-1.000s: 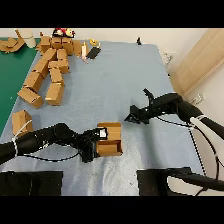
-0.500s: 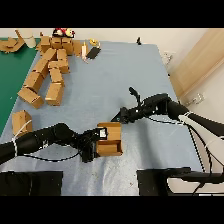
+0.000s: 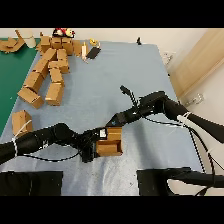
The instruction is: Fold the box.
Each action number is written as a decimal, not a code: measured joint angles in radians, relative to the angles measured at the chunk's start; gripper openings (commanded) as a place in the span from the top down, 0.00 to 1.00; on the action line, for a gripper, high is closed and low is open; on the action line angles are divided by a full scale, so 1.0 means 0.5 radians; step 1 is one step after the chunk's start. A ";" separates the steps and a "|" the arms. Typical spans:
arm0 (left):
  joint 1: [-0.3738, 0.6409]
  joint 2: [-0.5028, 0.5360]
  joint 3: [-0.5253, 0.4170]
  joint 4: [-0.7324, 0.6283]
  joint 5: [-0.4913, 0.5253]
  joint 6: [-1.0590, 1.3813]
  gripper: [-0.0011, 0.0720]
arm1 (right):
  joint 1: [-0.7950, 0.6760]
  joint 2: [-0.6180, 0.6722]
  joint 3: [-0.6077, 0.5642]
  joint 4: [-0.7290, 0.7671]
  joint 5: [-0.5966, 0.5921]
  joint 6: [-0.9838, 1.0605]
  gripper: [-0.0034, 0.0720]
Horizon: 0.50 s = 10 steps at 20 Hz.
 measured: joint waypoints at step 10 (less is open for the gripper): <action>0.000 0.000 0.000 0.000 0.000 0.000 0.37 | 0.043 0.155 -0.073 -0.066 -0.047 -0.076 0.95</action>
